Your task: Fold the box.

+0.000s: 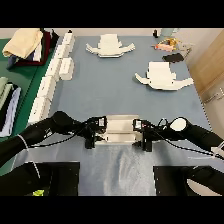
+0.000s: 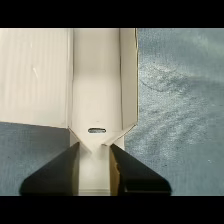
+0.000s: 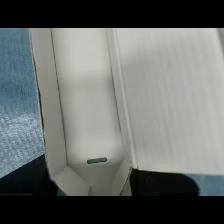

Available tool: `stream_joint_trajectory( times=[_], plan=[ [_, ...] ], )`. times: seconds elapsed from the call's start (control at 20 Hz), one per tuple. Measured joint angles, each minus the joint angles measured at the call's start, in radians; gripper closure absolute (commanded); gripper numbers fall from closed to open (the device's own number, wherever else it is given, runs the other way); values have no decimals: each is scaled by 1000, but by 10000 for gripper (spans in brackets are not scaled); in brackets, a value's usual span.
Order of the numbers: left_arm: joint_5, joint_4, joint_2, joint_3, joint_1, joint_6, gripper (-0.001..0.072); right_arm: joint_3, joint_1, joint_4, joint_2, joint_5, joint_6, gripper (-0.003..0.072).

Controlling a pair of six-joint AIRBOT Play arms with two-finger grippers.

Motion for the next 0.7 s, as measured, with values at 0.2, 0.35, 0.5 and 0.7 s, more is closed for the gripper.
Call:
stream_joint_trajectory(
  times=[0.2, 0.35, 0.5, 0.7],
  plan=[
    [37, -28, -23, 9, -34, 17, 545, 0, 0, 0, 0, 0, 0, 184],
    [62, -62, -29, 12, -54, 24, 544, 0, 0, 0, 0, 0, 0, 184],
    [82, -106, -43, 13, -70, 31, 505, 0, -1, -1, 0, 0, 0, 184],
    [89, -138, -68, 14, -78, 35, 86, 0, -1, -2, 0, -1, 0, 184]
  ],
)
